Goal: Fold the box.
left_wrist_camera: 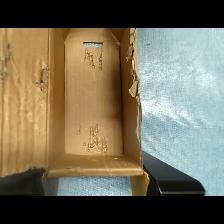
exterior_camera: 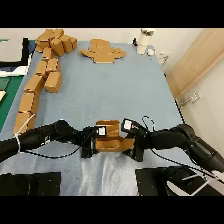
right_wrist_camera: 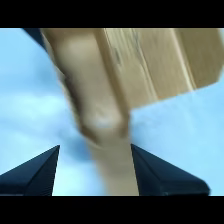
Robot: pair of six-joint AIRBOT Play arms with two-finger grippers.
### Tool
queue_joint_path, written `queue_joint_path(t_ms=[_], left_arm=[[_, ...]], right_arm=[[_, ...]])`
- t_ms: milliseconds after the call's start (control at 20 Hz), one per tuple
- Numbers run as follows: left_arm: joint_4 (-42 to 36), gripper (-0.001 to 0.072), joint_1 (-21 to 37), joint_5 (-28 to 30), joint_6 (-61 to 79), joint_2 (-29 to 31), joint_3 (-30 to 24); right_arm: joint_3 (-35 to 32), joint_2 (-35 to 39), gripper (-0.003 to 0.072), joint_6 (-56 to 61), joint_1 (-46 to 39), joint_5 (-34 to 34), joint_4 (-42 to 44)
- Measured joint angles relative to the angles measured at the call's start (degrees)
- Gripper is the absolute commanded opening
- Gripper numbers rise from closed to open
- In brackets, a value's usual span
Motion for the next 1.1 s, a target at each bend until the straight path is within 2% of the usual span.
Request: queue_joint_path(t_ms=[250,500,550,600,650,700,750,800,850,1100], left_arm=[[0.0,0.0471,0.0,0.0,0.0,0.0,0.0],[0.0,0.0471,0.0,0.0,0.0,0.0,0.0],[0.0,0.047,0.0,0.0,0.0,0.0,0.0],[0.0,0.0471,0.0,0.0,0.0,0.0,0.0],[0.0,0.0471,0.0,0.0,0.0,0.0,0.0],[0.0,0.0471,0.0,0.0,0.0,0.0,0.0],[0.0,0.047,0.0,0.0,0.0,0.0,0.0],[0.0,0.047,0.0,0.0,0.0,0.0,0.0],[0.0,0.047,0.0,0.0,0.0,0.0,0.0],[0.0,0.0471,0.0,0.0,0.0,0.0,0.0]], right_arm=[[0.0,4.2,0.0704,25.4,1.8,-4.7,8.7],[0.0,3.1,0.0685,50.7,2.7,-1.7,11.0],[0.0,2.4,0.0538,53.9,2.7,-0.1,11.3],[0.0,1.3,0.0436,56.9,2.8,1.7,11.4],[0.2,0.0,0.043,59.2,2.8,3.3,11.5],[0.8,-1.7,0.0375,61.1,2.8,5.0,11.8],[1.5,-3.6,0.0227,62.4,2.8,6.4,11.8],[2.7,-5.8,0.0034,63.6,2.8,8.1,11.9],[4.3,-8.0,0.0006,64.1,2.8,9.5,11.9],[14.8,-21.4,0.0005,61.8,0.3,11.3,9.4]])
